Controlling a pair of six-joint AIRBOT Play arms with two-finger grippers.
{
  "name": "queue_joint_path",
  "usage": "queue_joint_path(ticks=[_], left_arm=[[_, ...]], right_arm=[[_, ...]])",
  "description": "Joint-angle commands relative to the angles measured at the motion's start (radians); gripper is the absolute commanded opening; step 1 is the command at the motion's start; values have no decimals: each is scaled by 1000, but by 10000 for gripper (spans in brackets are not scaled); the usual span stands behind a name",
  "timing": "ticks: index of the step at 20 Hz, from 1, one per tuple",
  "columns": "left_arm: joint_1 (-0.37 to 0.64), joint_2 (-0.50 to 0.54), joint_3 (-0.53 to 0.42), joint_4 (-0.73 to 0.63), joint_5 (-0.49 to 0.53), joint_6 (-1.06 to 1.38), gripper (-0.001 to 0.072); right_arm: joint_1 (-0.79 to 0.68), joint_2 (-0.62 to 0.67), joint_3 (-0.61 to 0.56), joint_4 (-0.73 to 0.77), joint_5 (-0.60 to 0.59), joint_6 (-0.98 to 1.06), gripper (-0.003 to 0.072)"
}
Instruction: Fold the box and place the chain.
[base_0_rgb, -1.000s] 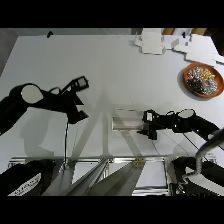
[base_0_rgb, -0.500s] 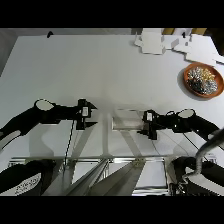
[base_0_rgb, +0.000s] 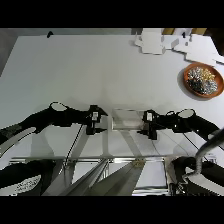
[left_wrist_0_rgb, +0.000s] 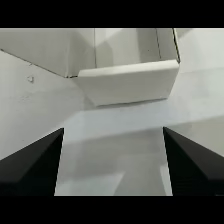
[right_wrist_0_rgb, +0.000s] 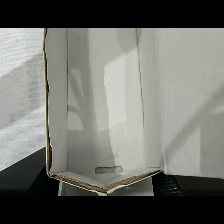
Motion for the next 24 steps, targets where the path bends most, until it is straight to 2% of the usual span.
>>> queue_joint_path(ticks=[1, 6, 10, 17, 24], left_arm=[[-21, -29, 6, -10, -25, -1, 699], [-46, -63, 53, -26, -53, -68, 699], [-59, -101, 98, 21, -71, -162, 699], [-78, -100, 99, 72, -80, -156, 699], [-149, -125, 139, 74, 55, -309, 698]], right_arm=[[0, 0, 0, 0, 0, 0, 434], [0, 0, 0, 0, 0, 0, 434], [1, 0, 0, 0, 0, 0, 434], [0, 0, 0, 0, 0, 0, 434], [0, 0, 0, 0, 0, 0, 434]])
